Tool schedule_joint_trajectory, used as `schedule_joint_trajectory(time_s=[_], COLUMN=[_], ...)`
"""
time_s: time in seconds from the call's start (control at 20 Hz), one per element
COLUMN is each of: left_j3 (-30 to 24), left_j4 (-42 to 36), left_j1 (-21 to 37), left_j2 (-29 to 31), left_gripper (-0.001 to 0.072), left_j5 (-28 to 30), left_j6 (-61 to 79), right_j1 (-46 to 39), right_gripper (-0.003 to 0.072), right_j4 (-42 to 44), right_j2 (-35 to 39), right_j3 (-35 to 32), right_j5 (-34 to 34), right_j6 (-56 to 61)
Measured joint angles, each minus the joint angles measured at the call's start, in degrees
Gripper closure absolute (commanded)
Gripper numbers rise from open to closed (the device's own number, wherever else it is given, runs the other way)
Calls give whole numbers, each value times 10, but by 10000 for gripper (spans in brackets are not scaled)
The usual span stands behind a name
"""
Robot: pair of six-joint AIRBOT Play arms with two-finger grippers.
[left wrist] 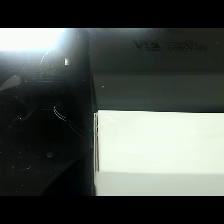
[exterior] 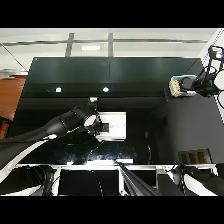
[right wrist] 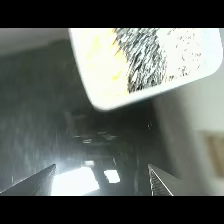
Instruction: Fold the box and place the chain.
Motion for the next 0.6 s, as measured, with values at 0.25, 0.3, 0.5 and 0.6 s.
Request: schedule_joint_trajectory(time_s=[0.25,0.3,0.5,0.6], left_j3=[0,0,0,0], left_j4=[-2,-3,-4,-4], left_j1=[0,0,0,0], left_j2=[0,0,0,0], left_gripper=[678,678,678,678], left_j5=[0,0,-2,-4], left_j6=[0,0,0,0], right_j1=[-92,-100,-111,-113], right_gripper=[140,140,140,141], right_j4=[132,160,219,229], right_j2=[-143,-168,-244,-265], right_j3=[71,89,149,166], right_j5=[-20,-20,-16,-14], right_j6=[34,47,85,101])
